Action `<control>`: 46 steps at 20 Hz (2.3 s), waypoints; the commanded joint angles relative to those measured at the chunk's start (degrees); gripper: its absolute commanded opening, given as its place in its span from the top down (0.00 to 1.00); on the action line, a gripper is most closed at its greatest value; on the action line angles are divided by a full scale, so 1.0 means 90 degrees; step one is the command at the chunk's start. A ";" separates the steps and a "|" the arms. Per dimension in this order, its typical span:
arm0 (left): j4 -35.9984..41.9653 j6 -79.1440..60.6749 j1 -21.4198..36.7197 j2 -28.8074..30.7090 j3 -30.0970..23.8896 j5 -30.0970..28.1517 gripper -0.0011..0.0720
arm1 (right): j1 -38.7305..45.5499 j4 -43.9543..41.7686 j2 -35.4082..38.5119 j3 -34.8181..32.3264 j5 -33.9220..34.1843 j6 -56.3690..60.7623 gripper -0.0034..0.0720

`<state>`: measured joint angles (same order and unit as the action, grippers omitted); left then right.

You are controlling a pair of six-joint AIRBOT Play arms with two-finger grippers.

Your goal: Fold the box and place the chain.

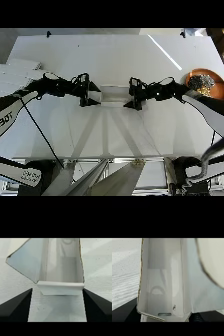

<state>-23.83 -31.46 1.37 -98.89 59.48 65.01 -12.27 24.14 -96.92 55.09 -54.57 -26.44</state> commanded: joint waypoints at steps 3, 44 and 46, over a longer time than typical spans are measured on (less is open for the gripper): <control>-0.0027 0.0002 -0.0078 -0.0078 0.0015 0.0138 0.03 | -0.0005 0.0005 0.0000 0.0005 -0.0010 -0.0002 0.26; -0.0600 0.0546 -0.0811 -0.0194 0.0151 -0.0797 0.87 | -0.0005 0.0005 0.0000 0.0005 -0.0010 -0.0002 0.26; -0.0600 0.0546 -0.0811 -0.0194 0.0151 -0.0797 0.87 | -0.0005 0.0007 0.0000 0.0005 -0.0010 -0.0002 0.26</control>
<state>-29.21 -26.55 -5.93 -100.60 60.84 58.00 -12.27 24.21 -96.92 55.09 -54.61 -26.48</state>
